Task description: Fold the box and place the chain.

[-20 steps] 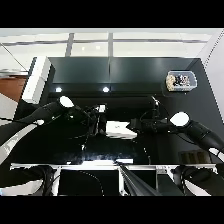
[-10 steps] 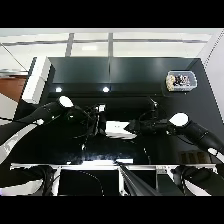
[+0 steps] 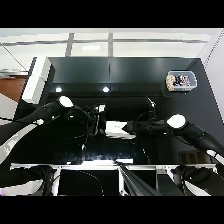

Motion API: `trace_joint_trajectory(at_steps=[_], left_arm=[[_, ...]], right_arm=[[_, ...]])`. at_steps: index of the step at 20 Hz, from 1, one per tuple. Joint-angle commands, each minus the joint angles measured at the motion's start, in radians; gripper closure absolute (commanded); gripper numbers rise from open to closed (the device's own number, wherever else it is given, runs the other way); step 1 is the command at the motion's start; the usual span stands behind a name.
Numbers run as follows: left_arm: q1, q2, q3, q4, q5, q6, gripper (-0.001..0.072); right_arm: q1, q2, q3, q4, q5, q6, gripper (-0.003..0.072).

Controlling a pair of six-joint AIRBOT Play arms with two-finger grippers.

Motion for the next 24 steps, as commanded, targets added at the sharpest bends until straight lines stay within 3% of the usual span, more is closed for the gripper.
trace_joint_trajectory(at_steps=[1,10,15,16,17,21,24], left_arm=[[0.000,0.000,0.000,0.000,0.001,0.001,0.0224],[0.000,0.000,0.000,0.000,0.001,0.001,0.0216],[0.000,0.012,0.005,0.021,-0.002,-0.007,0.0198],[0.000,0.027,0.006,0.034,-0.002,-0.014,0.0148],[0.000,0.049,0.006,0.042,-0.002,-0.015,-0.0011],[0.005,0.153,0.007,0.117,-0.014,-0.125,-0.0008],[0.006,0.235,0.007,0.159,-0.093,-0.193,-0.0008]], right_arm=[[0.003,-0.001,0.000,-0.040,-0.014,0.024,0.0643],[0.001,-0.001,0.001,-0.086,0.014,0.093,0.0642],[-0.079,0.035,0.125,-0.148,0.175,0.067,0.0642],[-0.114,0.047,0.158,-0.174,0.223,0.067,0.0642],[-0.159,0.059,0.192,-0.190,0.272,0.067,0.0642],[-0.348,0.117,0.290,-0.228,0.374,0.067,0.0642],[-0.479,0.150,0.314,-0.229,0.433,0.067,0.0642]])
